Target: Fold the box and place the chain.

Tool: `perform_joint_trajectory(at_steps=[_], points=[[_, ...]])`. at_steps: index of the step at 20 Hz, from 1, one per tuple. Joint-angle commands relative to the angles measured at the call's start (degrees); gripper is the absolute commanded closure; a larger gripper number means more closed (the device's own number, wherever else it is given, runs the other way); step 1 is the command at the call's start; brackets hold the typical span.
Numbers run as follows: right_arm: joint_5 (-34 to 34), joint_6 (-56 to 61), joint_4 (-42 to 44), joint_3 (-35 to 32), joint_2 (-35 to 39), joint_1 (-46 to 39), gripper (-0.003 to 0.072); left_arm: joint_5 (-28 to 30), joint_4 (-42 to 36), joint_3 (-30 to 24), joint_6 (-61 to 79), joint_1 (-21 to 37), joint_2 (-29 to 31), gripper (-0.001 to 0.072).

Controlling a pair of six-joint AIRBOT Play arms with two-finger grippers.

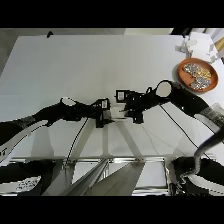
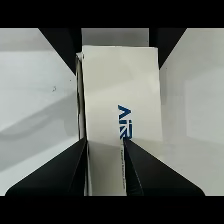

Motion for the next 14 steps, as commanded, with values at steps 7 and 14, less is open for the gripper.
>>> perform_joint_trajectory(at_steps=[7, 14], points=[[5.4, -0.7, 13.7, -0.1, 4.9, -8.8, 0.0432, 0.7, -0.2, 0.0, -0.1, 0.0, 0.0, 0.0698], [5.3, -13.0, 34.1, -12.6, 4.8, -16.6, 0.0675, 0.7, -0.2, 0.0, -0.1, 0.0, 0.0, 0.0698]])
